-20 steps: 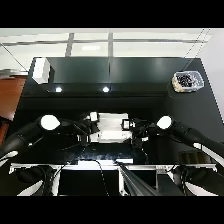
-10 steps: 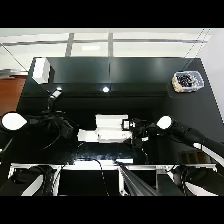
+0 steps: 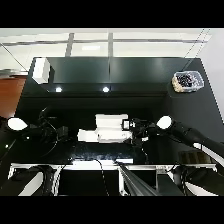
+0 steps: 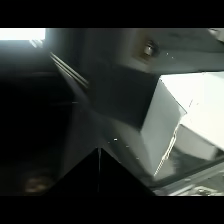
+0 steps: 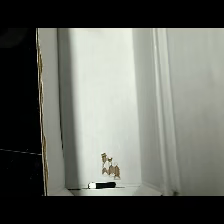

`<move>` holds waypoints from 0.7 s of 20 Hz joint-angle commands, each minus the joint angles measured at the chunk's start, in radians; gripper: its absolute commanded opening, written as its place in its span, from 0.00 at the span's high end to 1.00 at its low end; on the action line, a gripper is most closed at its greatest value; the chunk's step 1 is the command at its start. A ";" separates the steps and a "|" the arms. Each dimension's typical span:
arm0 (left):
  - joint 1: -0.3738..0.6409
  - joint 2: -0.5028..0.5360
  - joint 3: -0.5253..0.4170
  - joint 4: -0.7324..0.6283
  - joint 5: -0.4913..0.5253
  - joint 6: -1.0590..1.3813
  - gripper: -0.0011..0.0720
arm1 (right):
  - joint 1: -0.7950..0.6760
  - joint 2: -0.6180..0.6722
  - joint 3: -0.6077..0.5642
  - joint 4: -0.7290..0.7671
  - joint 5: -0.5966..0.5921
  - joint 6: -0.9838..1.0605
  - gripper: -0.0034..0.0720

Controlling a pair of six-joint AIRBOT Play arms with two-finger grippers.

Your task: Fold the box and place the chain.

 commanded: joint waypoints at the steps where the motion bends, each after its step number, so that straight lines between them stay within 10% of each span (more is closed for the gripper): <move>1: -0.045 -0.079 -0.023 -0.116 0.066 0.002 0.94 | 0.000 0.000 0.000 0.000 0.000 0.000 0.64; 12: -0.266 -0.199 0.018 -0.208 0.179 0.048 0.94 | 0.000 0.000 0.000 0.000 0.000 0.000 0.64; 14: -0.266 -0.199 0.046 -0.206 0.138 0.073 0.59 | 0.000 0.000 0.000 0.000 0.000 0.000 0.64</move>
